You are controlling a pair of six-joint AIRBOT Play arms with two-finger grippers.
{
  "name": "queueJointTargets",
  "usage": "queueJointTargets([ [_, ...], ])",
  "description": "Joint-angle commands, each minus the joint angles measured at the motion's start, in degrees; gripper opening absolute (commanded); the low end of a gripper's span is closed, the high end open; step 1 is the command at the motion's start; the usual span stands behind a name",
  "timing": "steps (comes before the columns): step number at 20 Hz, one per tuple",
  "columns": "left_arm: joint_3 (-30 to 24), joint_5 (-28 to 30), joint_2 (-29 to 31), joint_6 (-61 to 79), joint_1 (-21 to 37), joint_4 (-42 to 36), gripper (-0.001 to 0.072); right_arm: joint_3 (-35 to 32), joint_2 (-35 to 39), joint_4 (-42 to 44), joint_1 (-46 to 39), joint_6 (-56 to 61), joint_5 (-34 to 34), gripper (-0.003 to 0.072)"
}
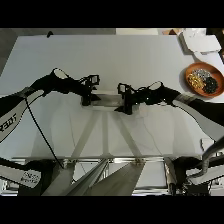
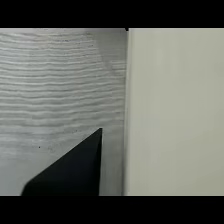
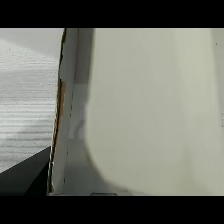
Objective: Fold the box and place the chain.
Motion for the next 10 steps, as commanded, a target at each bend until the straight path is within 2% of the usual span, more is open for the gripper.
queueJointTargets([
  [1, 0.04, -0.37, 0.63, 0.09, 0.31, 0.02, 0.0322, 0.02, -0.04, 0.09, 0.0, 0.02, -0.15, 0.0518],
  [2, 0.04, -0.39, 1.07, 0.07, 0.48, 0.09, 0.0351, 0.0, -0.04, 0.09, 0.0, 0.02, -0.15, 0.0518],
  [5, 0.04, -1.99, 3.26, 0.02, 2.6, 0.46, 0.0345, 0.02, -0.04, 0.09, 0.0, 0.02, -0.15, 0.0518],
  [10, 0.04, -9.42, 8.28, -0.13, 9.55, 0.57, 0.0345, 0.0, -0.04, 0.09, 0.0, 0.02, -0.15, 0.0518],
])
